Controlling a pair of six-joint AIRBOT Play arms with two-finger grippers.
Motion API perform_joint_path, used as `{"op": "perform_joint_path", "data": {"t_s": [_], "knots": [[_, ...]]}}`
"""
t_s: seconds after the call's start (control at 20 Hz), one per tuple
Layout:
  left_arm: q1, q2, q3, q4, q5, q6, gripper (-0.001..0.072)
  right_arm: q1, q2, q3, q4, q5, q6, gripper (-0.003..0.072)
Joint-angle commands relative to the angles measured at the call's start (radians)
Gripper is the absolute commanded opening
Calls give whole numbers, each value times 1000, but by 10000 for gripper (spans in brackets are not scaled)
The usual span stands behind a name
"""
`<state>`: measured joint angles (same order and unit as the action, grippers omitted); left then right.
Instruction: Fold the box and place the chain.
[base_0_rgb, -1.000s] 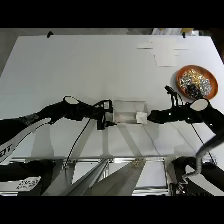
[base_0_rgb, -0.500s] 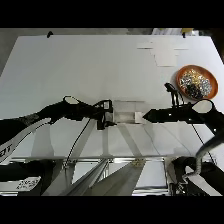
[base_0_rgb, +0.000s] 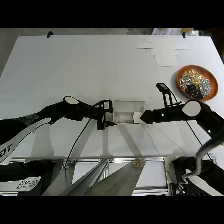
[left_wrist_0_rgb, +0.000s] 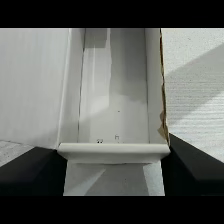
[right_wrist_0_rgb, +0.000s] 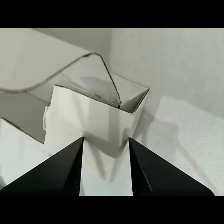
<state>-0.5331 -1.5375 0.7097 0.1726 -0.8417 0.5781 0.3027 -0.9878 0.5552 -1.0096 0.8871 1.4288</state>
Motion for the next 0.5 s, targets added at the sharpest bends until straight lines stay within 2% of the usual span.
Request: {"op": "perform_joint_path", "data": {"t_s": [0.0, 0.2, 0.45], "knots": [[0, 0, 1, 0, 0, 0, 209, 90, -44, 62, -146, 1, 225, 324], [0, 0, 1, 0, 0, 0, 209, 167, -128, 95, -185, 7, 383, 308], [0, 0, 1, 0, 0, 0, 209, 222, -145, 159, -377, 24, 595, 299]]}}
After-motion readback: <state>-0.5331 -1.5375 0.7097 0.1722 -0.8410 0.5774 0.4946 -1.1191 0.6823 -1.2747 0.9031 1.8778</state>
